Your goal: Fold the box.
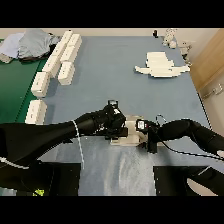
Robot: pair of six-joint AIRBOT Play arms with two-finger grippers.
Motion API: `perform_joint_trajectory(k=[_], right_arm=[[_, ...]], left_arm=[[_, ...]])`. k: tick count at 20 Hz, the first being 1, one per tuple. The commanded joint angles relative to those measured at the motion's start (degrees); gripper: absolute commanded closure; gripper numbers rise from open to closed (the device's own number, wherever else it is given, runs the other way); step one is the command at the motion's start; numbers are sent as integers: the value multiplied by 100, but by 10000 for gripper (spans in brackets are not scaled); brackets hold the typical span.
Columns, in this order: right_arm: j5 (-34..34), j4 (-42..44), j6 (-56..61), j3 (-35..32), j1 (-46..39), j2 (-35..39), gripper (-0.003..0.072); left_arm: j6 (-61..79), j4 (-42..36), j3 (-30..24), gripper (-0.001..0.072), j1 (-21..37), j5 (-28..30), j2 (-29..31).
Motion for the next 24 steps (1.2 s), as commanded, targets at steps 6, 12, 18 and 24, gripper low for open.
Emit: perform_joint_trajectory(k=[6, 12, 18, 24], right_arm=[[2, 7, 4, 0, -2, 4, 188], [0, 7, 4, 0, -2, 4, 188], [0, 7, 4, 0, -2, 4, 188], [0, 7, 4, 0, -2, 4, 188]], left_arm=[[245, 232, 350, 49, -26, -1180, 9], [1095, 391, 1497, 49, -28, -2422, 7], [1456, 149, 2260, 586, -28, -2697, 7], [2745, 72, 2271, 698, -162, -2763, 46]])
